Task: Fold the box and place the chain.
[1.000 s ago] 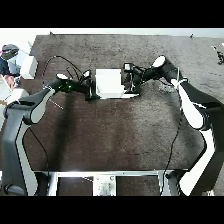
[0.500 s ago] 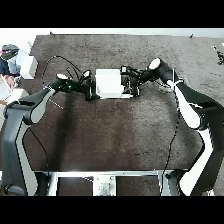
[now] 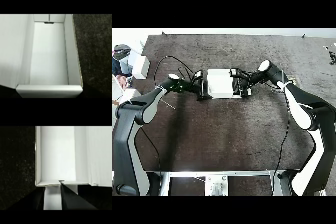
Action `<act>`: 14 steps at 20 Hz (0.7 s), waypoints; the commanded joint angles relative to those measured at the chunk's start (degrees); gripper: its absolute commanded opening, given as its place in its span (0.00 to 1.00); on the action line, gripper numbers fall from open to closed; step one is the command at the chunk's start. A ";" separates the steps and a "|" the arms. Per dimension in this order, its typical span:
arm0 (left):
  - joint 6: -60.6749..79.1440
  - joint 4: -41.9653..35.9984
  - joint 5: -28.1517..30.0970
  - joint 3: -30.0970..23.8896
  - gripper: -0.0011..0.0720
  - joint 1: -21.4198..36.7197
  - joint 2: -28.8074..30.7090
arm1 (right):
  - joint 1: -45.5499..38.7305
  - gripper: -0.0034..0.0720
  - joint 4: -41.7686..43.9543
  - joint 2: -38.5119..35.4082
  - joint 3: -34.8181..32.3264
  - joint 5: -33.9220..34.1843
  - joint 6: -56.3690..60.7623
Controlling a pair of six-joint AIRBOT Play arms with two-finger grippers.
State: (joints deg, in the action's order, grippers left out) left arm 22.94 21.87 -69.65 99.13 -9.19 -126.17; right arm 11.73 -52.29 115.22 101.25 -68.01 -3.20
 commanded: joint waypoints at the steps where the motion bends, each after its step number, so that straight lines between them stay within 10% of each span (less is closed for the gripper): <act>1: -0.15 0.00 0.02 0.00 0.68 -0.04 0.02 | 0.31 0.35 1.60 0.04 -0.20 2.67 0.04; 14: -0.15 0.00 0.02 -0.02 0.68 -0.04 0.02 | 2.01 0.35 3.43 0.04 -0.20 2.86 0.02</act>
State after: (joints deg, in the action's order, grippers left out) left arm 22.83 21.89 -69.63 99.13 -9.19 -126.17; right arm 13.56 -48.82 115.24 101.08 -65.12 -3.18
